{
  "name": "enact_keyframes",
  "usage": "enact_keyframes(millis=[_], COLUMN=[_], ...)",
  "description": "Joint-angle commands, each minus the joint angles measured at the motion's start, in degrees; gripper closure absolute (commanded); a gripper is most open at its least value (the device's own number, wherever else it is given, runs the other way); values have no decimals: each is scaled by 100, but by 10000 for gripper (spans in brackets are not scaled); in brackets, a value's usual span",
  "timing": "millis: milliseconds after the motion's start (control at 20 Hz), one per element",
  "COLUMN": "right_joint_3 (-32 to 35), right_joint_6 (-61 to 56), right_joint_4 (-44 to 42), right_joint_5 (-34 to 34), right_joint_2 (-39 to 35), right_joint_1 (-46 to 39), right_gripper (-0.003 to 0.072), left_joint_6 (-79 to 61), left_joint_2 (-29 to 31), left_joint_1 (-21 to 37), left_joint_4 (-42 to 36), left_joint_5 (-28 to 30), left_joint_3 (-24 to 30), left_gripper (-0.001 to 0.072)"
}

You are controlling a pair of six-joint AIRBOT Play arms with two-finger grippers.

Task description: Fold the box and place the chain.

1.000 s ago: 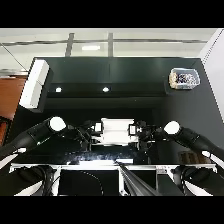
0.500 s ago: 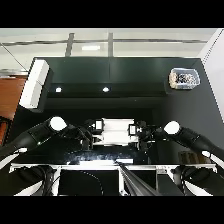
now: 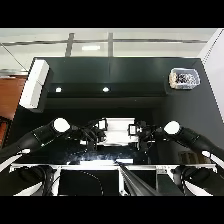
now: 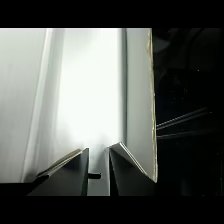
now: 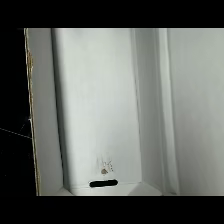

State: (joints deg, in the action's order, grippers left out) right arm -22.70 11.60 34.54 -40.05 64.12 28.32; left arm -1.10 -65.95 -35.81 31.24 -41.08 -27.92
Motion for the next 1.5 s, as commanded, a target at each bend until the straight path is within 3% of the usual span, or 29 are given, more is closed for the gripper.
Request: enact_keyframes(millis=[0,250,300,400,450,550,650,750,800,900,1050,1250,1450], right_joint_3=[4,4,4,4,4,4,4,4,4,4,4,4,4], right_joint_6=[-2,0,0,0,0,-2,-2,-2,-2,-2,-2,-2,-2], right_joint_4=[-2,-2,-2,-2,-2,-2,-2,-2,-2,-2,-2,-2,-2], right_joint_5=[0,0,0,0,0,0,0,0,0,2,2,2,2], right_joint_2=[2,2,2,2,2,2,2,2,2,2,2,2,2], right_joint_1=[2,2,2,2,2,2,2,2,2,2,2,2,2], right_gripper=[161,161,161,161,161,161,161,161,161,161,161,161,161], left_joint_6=[4,4,4,4,4,7,4,4,4,9,723,1196,3053], left_joint_2=[-26,-63,-63,-63,-63,-63,-63,-63,-63,-61,-42,378,796], left_joint_1=[-44,-44,-44,-44,-44,-46,-66,-122,-127,-125,39,846,2321], left_joint_4=[-33,111,105,105,109,107,107,98,103,103,109,116,605], left_joint_5=[79,227,282,273,247,184,170,184,186,190,157,-518,-1506], left_joint_3=[2,2,2,2,2,2,2,2,2,2,2,2,2], left_gripper=[546,543,518,360,341,344,529,284,288,348,683,681,678])
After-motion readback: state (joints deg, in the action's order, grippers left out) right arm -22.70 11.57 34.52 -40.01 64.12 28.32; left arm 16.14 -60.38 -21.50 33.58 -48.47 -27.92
